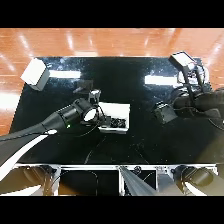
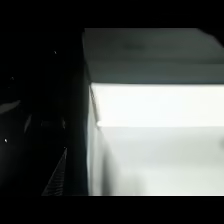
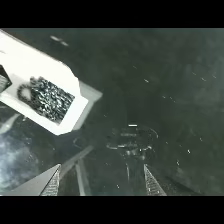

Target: Fold the box and place the chain.

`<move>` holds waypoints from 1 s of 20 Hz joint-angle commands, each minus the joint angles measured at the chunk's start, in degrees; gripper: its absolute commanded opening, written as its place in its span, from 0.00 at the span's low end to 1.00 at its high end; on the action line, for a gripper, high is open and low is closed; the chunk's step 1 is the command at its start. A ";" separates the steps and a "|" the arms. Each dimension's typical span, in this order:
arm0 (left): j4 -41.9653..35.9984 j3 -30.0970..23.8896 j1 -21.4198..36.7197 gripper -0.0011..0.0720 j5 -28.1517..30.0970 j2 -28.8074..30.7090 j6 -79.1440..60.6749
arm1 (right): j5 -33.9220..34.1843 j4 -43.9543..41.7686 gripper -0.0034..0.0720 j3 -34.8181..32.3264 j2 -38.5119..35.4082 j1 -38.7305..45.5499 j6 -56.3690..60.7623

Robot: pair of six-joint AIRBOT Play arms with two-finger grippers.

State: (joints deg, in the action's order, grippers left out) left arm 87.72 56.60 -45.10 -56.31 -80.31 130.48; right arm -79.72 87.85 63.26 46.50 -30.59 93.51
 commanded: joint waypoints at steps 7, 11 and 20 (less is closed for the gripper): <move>0.59 5.55 0.72 0.71 -16.63 1.07 -13.68 | 2.58 0.72 1.00 -0.92 -0.59 0.72 -0.92; 5.03 5.40 1.11 0.71 -26.75 9.44 -23.80 | 5.64 0.87 1.00 -0.76 3.06 0.70 -3.98; -5.84 -15.15 28.06 0.71 -17.92 47.39 -26.05 | 5.09 0.50 1.00 31.26 42.88 1.07 -10.80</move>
State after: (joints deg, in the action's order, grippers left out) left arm 91.02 49.30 -27.14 -80.55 -43.90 106.80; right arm -73.06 88.64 83.55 76.18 -29.63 86.04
